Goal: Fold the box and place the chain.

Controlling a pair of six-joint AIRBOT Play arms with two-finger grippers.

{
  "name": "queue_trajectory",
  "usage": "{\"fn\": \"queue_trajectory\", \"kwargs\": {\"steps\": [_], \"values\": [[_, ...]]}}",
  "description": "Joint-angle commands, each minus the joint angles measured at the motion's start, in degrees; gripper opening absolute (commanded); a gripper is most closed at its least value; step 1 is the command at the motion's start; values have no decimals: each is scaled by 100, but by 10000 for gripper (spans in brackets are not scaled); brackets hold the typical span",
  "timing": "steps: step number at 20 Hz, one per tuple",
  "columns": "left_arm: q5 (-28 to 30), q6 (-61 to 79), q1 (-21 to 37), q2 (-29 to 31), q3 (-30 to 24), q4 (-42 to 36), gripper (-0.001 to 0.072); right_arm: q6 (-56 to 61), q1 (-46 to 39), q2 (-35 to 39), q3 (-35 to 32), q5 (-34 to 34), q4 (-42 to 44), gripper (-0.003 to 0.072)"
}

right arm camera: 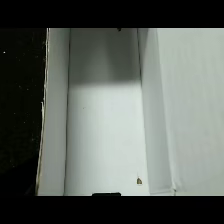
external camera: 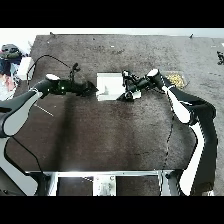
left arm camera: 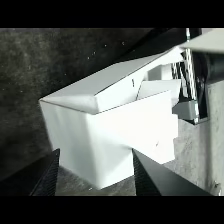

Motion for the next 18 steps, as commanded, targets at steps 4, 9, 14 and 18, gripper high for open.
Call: {"fn": "queue_trajectory", "kwargs": {"steps": [4,9,14,18], "values": [[286,-802,-328,11,286,555,487,0,7,-4,-2,2,2,421],[284,-1655,-520,11,490,1296,487,0,7,-4,-2,7,2,421],[426,-2616,-765,7,796,2212,487,0,7,-4,-2,0,2,421],[695,-3630,-986,-9,850,2986,488,0,7,-4,-2,2,2,421]]}}
